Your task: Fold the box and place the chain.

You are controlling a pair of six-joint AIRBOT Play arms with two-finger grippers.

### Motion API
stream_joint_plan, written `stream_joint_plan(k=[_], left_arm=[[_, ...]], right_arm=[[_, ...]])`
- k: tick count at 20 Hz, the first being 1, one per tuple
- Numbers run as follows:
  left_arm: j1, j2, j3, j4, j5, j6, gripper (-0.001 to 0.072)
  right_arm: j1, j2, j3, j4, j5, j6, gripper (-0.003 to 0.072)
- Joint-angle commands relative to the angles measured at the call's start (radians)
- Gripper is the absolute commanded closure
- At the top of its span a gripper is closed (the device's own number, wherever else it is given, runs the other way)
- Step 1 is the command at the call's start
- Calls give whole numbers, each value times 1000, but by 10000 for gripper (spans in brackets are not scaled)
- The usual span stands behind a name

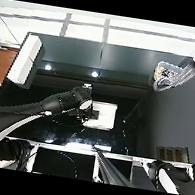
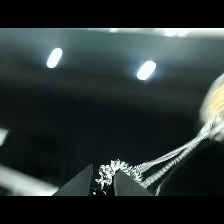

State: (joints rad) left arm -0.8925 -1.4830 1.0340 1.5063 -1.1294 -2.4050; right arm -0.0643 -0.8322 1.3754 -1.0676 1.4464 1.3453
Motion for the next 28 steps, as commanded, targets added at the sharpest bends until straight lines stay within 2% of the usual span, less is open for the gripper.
stream_joint_plan(k=[1,4,9,13,19,20,21,22,24,26,28], left_arm=[[0,0,0,0,2,0,675],[0,0,0,0,2,0,675],[0,0,0,0,2,0,675],[0,0,0,0,2,0,675],[0,0,0,0,2,0,676],[0,0,0,0,2,0,675],[0,0,0,0,2,0,675],[0,0,0,0,2,0,676],[0,0,0,0,2,0,676],[0,0,0,0,2,0,675],[0,0,0,0,2,0,675]], right_arm=[[49,80,-249,236,84,-119,645],[137,80,-426,320,48,-140,645],[329,63,-659,379,-151,-138,645],[454,19,-688,413,-310,-138,644],[501,-39,-690,413,-399,-123,643],[500,-43,-690,412,-418,-122,566],[499,-42,-689,404,-430,-114,295],[487,-42,-689,389,-429,-103,73],[418,-34,-679,324,-383,-102,83],[278,-14,-667,229,-344,-92,82],[132,-10,-668,87,-378,-65,82]])
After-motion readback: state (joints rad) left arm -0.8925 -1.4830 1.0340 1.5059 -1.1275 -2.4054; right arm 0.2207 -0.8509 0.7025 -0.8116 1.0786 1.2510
